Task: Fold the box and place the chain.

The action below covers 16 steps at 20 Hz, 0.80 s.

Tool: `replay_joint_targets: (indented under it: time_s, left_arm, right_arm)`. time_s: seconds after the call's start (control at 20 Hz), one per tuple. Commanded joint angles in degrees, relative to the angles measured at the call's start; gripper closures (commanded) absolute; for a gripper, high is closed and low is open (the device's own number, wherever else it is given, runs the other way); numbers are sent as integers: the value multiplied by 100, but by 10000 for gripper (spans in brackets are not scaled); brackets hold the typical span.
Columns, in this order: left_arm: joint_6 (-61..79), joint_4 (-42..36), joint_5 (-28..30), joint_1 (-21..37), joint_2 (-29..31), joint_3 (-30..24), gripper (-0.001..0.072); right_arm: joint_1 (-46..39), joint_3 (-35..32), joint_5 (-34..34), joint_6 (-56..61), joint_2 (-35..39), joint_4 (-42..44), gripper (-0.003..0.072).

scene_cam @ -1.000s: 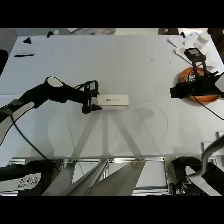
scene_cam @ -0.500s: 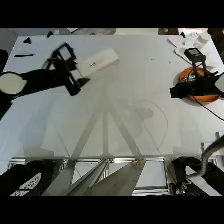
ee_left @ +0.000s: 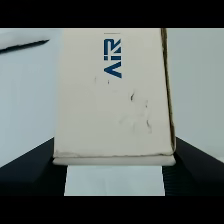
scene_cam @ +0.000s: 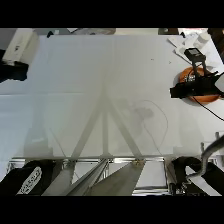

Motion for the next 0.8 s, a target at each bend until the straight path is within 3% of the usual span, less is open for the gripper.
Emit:
replay_joint_targets:
  time_s: [0.0,0.25,0.55,0.75]
  left_arm:
    - [-420,229,83,741,-251,4,696]
    - [212,-732,216,581,-1390,4,698]
    - [669,-839,323,11,-2787,4,690]
    - [678,-839,636,-74,-3193,4,545]
  right_arm:
    - [-4,2,0,0,4,0,672]
    - [-4,2,0,0,4,0,672]
    - [-4,2,0,0,4,0,672]
    - [-4,2,0,0,4,0,672]
